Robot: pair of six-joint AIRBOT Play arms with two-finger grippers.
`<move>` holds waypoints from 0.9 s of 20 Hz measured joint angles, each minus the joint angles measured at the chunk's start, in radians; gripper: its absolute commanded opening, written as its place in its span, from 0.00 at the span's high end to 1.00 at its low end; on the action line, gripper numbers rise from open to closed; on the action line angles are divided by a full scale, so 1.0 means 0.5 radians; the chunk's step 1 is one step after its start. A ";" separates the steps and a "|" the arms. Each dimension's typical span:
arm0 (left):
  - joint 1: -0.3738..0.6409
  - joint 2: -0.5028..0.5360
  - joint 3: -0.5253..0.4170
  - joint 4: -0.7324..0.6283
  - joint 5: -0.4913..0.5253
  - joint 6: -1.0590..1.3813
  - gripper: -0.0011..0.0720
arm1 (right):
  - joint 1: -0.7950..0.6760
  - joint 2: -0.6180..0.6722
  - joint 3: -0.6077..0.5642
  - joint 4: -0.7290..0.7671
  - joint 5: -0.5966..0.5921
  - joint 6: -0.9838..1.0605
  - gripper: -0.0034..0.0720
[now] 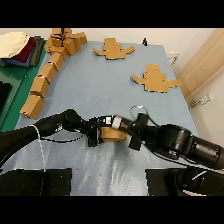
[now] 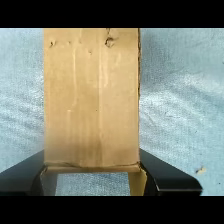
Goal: Fold the box.
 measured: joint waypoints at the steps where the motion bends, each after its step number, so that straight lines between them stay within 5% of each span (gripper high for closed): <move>1: 0.000 0.000 0.000 0.000 0.000 0.000 0.50 | -0.057 0.016 0.002 -0.010 -0.059 0.165 0.95; 7: 0.000 0.000 0.000 0.000 -0.002 0.000 0.50 | -0.434 -0.025 0.005 0.029 -0.204 1.056 0.95; 18: 0.114 0.064 0.066 0.024 0.041 -0.288 0.50 | -0.557 -0.169 0.005 0.351 0.013 1.517 0.95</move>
